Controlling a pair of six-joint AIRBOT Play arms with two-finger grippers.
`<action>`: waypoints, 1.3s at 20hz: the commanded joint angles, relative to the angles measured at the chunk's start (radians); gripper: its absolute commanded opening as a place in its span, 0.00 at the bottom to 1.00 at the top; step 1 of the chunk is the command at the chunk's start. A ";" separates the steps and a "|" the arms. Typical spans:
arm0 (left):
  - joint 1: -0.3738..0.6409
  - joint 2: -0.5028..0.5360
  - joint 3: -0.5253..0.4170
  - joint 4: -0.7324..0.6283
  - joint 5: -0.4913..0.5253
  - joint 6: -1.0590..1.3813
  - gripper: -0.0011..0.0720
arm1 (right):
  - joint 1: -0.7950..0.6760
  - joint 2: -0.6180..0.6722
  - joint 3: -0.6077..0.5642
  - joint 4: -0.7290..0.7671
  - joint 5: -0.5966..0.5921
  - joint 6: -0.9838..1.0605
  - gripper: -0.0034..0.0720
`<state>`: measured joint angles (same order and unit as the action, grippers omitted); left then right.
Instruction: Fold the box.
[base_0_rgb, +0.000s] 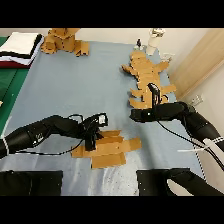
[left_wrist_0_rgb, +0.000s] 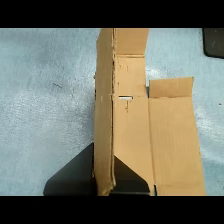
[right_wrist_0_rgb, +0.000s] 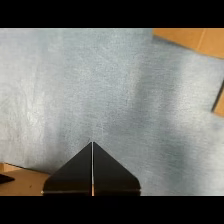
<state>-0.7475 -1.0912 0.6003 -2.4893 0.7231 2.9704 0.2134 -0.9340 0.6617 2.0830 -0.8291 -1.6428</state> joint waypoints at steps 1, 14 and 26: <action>-0.021 -0.024 -0.001 -0.009 0.000 0.011 0.04 | 0.001 -0.002 0.000 0.000 0.008 0.000 0.05; -0.055 -0.037 -0.001 -0.002 0.051 -0.001 0.03 | 0.001 -0.002 0.000 -0.002 0.004 -0.008 0.05; -0.055 -0.035 0.003 0.001 0.029 -0.001 0.04 | 0.001 -0.002 0.000 -0.046 -0.049 -0.006 0.05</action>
<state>-0.8024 -1.1271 0.6018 -2.4901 0.7631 2.9692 0.2134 -0.9352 0.6617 2.0579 -0.8585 -1.6505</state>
